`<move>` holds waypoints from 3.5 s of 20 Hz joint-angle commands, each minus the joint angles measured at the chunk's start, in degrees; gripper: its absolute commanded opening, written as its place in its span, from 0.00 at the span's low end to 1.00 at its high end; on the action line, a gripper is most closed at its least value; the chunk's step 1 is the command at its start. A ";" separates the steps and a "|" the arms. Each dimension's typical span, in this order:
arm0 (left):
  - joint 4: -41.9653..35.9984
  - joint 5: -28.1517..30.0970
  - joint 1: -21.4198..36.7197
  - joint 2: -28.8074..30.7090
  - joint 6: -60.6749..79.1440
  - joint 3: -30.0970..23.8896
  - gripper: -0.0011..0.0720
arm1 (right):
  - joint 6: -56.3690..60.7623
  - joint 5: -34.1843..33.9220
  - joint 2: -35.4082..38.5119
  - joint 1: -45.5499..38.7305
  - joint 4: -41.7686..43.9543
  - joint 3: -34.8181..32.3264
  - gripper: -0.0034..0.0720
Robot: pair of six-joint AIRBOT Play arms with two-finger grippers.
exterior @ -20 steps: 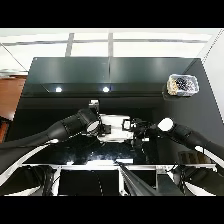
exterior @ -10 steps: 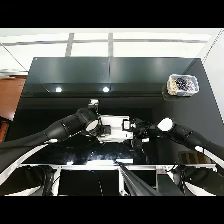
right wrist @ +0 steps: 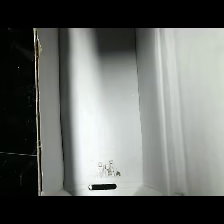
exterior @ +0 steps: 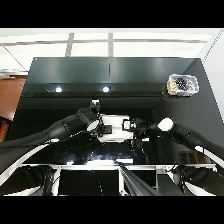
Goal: Fold the box and place the chain.
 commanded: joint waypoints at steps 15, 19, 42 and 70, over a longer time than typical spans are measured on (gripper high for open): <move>1.25 -2.14 1.68 2.25 2.16 -2.71 0.06 | 6.73 1.60 7.61 0.37 -12.72 0.66 0.97; 1.16 -1.27 1.68 2.23 2.16 -3.74 0.06 | 6.71 1.40 7.43 1.53 -10.45 0.66 0.83; -1.33 -0.83 1.62 0.57 2.40 -3.72 0.06 | 7.21 -5.95 2.21 5.92 5.38 0.66 0.59; -1.29 -1.09 1.68 0.57 2.60 -3.72 0.06 | 80.98 12.70 4.70 -18.14 1.44 -7.10 0.08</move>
